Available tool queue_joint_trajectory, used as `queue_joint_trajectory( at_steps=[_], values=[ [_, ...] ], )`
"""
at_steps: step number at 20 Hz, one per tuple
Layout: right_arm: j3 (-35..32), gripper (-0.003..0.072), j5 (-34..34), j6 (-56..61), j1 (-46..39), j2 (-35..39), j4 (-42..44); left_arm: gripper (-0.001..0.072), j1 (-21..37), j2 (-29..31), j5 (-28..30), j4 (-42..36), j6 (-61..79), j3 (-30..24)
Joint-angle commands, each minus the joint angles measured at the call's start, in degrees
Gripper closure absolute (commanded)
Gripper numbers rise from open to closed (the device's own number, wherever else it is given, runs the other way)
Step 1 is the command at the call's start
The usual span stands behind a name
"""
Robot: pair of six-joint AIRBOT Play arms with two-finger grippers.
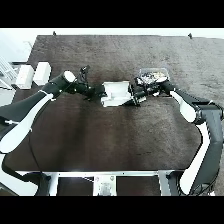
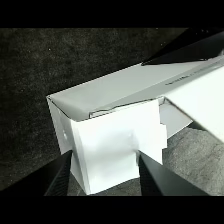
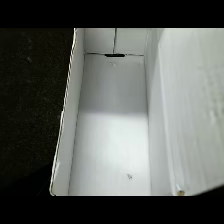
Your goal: Fold the box and place the chain.
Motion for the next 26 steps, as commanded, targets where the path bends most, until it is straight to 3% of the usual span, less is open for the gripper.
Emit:
queue_joint_trajectory(
  at_steps=[1, 6, 11, 26],
  values=[
    [-0.02, 0.0104, 0.02, 0.02, 0.02, 0.00, 0.02, 0.0262, -1.27, -0.02, 1.07, 2.62, -4.15, 0.79],
    [-0.02, 0.0103, 0.02, 0.02, 0.02, 0.00, 0.04, 0.0262, -2.16, -0.02, 1.60, 6.29, -8.63, 1.64],
    [-0.02, 0.0103, 0.00, 0.02, 0.02, 0.00, 0.02, 0.0262, -4.15, -0.26, -1.11, 16.72, -18.14, 5.20],
    [-0.02, 0.0103, 0.02, 0.02, 0.02, 0.00, 0.02, 0.0262, -8.31, -0.90, 0.81, 21.92, -25.29, 6.12]
  ],
)
